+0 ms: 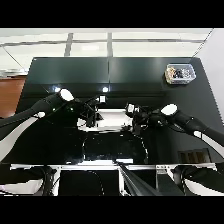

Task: Fold the box and place the chain.

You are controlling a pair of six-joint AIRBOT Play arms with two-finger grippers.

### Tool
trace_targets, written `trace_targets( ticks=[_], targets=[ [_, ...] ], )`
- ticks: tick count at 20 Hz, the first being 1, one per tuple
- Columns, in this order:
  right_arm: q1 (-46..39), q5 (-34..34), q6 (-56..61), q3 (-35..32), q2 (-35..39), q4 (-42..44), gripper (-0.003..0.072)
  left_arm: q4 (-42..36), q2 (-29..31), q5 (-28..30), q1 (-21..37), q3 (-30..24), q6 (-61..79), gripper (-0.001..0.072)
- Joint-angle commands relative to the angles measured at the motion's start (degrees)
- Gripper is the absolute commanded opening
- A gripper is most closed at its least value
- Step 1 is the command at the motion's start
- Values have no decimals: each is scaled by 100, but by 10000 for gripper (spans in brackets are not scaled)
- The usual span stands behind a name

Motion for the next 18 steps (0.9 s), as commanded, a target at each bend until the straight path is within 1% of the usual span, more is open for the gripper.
trace_targets(
  ticks=[1,5,8,12,15,18],
  targets=[
    [44,96,-195,39,-149,-221,704,2,-4,11,-2,4,-4,28],
    [70,164,20,98,-199,-555,704,0,-4,11,-2,4,-4,29],
    [81,105,129,116,-214,-564,704,0,-7,11,-2,4,-4,28],
    [205,-46,664,186,-282,-1078,704,2,-4,11,-2,4,-4,28],
    [330,-243,911,214,-319,-1276,704,0,-4,9,-2,4,-4,29],
    [330,-275,1025,249,-348,-1307,704,0,-4,11,-2,4,-4,29]
  ],
)
